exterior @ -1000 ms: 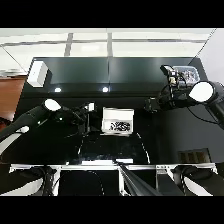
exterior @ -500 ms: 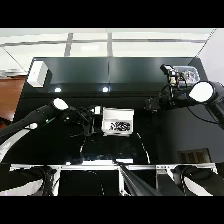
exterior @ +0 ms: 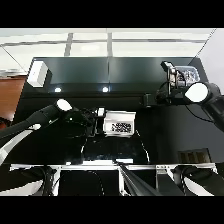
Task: Fold the box and place the chain.
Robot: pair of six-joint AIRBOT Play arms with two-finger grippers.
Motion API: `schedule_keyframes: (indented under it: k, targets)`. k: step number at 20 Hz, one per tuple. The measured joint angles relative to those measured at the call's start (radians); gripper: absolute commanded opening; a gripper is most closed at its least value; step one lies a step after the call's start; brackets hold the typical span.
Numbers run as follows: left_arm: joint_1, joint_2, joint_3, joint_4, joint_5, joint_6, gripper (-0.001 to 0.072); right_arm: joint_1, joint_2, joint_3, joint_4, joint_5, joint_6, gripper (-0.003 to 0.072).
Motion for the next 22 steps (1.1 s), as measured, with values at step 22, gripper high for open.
schedule_keyframes:
  k: [22]
  targets:
    - [-0.004,0.000,0.001,-0.001,0.023,-0.002,0.0397,0.110,-0.114,-0.022,0.232,0.201,-1.017,0.0720]
